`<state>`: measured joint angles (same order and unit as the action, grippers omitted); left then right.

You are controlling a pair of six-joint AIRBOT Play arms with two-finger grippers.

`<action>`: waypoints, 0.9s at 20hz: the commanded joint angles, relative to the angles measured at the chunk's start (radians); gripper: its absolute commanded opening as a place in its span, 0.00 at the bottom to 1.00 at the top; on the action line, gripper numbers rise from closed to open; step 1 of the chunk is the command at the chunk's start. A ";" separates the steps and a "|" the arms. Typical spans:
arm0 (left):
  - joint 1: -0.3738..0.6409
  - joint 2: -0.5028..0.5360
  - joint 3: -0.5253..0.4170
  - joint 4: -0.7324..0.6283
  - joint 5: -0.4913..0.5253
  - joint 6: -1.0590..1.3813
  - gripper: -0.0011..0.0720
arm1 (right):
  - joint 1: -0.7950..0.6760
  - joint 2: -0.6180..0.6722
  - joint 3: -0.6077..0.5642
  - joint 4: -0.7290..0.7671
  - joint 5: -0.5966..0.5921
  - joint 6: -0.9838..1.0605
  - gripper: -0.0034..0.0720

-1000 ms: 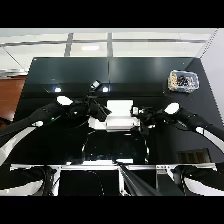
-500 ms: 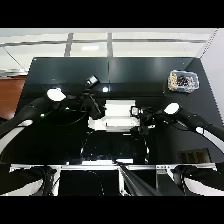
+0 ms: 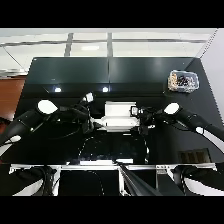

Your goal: Fold the box and place the chain.

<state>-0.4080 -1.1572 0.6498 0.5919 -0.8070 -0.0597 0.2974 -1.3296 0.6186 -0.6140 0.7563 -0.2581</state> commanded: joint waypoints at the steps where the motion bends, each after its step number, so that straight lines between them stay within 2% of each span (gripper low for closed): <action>1: -0.049 -0.039 -0.016 0.079 0.171 0.146 0.97 | 0.001 0.000 0.000 0.000 -0.001 0.000 0.16; 2: -0.063 -0.055 -0.005 0.105 0.175 0.138 0.97 | 0.001 0.000 0.000 0.000 -0.001 0.000 0.16; 6: -0.106 -0.109 0.071 0.256 0.071 0.132 0.95 | 0.001 -0.001 0.000 0.000 -0.001 0.000 0.16; 7: -0.108 -0.116 0.082 0.253 0.074 0.123 0.82 | 0.001 -0.001 0.000 0.000 -0.001 0.000 0.16; 8: -0.109 -0.124 0.092 0.252 0.071 0.119 0.62 | 0.001 -0.001 0.000 0.000 -0.001 0.000 0.16; 9: -0.108 -0.131 0.099 0.252 0.062 0.119 0.51 | 0.001 0.000 0.000 0.000 -0.001 0.000 0.16; 12: -0.109 -0.148 0.105 0.192 0.062 0.113 0.48 | 0.001 -0.001 0.000 0.000 -0.001 0.000 0.16; 13: -0.109 -0.153 0.106 0.151 0.062 0.113 0.36 | 0.001 -0.001 0.000 0.000 -0.001 0.000 0.16; 14: -0.110 -0.159 0.106 0.114 0.066 0.114 0.32 | 0.001 0.000 0.000 0.000 -0.001 0.000 0.16; 18: -0.124 -0.193 0.106 -0.007 0.069 0.117 0.32 | 0.001 0.000 0.000 0.000 -0.001 0.001 0.16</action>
<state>-0.5240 -1.3273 0.7536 0.6823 -0.7399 0.0559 0.2974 -1.3296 0.6186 -0.6136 0.7551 -0.2577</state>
